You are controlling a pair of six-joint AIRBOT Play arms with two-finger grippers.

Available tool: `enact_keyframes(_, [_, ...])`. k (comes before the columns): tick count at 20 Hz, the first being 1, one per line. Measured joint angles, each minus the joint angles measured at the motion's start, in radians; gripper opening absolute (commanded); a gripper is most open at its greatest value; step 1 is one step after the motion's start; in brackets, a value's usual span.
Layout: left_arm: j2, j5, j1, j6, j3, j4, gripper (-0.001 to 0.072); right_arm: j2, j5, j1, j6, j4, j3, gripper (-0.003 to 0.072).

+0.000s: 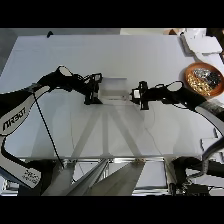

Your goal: Fold the box and place the chain.

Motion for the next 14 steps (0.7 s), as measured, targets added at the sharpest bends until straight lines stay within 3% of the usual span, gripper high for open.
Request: enact_keyframes(14, [0.000, 0.000, 0.000, 0.000, 0.000, 0.000, 0.0275, -0.042, 0.032, 0.022, -0.005, 0.120, 0.000, 0.0215])
